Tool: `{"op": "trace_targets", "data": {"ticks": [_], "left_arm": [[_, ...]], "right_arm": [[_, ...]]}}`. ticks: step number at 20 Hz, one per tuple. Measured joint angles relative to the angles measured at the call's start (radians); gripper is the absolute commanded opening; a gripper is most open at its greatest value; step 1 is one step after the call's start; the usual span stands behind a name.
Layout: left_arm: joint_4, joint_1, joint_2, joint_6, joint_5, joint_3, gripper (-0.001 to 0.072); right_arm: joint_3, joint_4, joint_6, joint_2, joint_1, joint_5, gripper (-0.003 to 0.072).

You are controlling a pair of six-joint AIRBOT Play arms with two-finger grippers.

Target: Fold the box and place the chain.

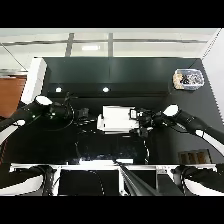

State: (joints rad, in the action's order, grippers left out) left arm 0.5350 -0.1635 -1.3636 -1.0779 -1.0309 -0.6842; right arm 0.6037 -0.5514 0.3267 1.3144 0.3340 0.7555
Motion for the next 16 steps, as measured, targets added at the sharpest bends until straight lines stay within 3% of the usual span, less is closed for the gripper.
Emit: {"op": "trace_targets", "data": {"ticks": [2, 3, 5, 9, 10, 11, 16], "left_arm": [[-0.011, -0.002, 0.000, 0.014, -0.023, -0.021, 0.0597], [-0.013, -0.005, 0.000, 0.019, -0.039, -0.032, 0.0673], [-0.017, -0.018, 0.000, 0.026, -0.069, -0.053, 0.0686], [-0.016, -0.064, 0.000, 0.028, -0.105, -0.091, 0.0668], [-0.015, -0.076, 0.000, 0.023, -0.107, -0.100, 0.0580], [-0.004, -0.091, 0.000, 0.010, -0.108, -0.111, 0.0563], [0.083, -0.152, 0.000, -0.068, -0.108, -0.149, 0.0562]], "right_arm": [[0.000, 0.000, 0.000, 0.000, 0.000, 0.000, 0.0396], [0.000, 0.000, 0.000, 0.000, 0.000, 0.000, 0.0396], [0.000, 0.000, 0.000, 0.000, 0.000, 0.000, 0.0395], [0.000, 0.000, 0.000, 0.000, 0.000, 0.000, 0.0396], [0.000, 0.000, 0.000, 0.000, 0.000, 0.000, 0.0396], [0.000, 0.000, 0.000, 0.000, 0.000, 0.000, 0.0396], [0.000, 0.000, 0.000, 0.000, 0.000, 0.000, 0.0395]]}}
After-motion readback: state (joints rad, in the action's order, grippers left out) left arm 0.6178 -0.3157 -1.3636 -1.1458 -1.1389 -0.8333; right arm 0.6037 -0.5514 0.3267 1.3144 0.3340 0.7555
